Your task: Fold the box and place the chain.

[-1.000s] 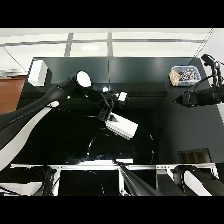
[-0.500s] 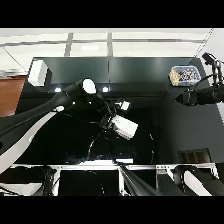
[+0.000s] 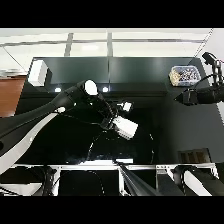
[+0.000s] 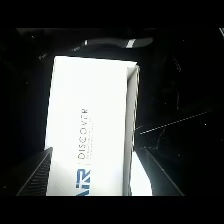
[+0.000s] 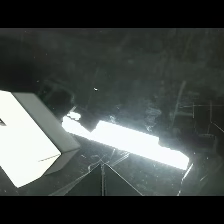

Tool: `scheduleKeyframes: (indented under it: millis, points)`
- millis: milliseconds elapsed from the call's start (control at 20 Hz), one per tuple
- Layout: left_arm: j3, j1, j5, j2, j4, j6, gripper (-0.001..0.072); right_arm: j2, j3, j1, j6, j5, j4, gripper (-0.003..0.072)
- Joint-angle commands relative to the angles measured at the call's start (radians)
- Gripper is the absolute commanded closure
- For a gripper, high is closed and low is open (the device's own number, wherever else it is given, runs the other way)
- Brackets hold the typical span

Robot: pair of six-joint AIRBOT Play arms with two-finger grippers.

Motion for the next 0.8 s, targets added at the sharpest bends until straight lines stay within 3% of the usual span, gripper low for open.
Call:
scheduleKeyframes:
  millis: [0,200,750]
  points:
    - [0.001,0.000,0.003,0.000,0.005,-0.024,0.0005,0.000,0.001,0.000,-0.002,-0.003,0.000,0.0674]
    - [0.000,0.004,0.004,0.000,0.082,-0.076,0.0005,0.000,0.001,0.000,-0.002,-0.003,0.000,0.0674]
    - [0.001,0.031,0.015,0.022,0.070,-0.097,0.0005,0.000,0.001,0.000,-0.005,-0.007,0.000,0.0674]
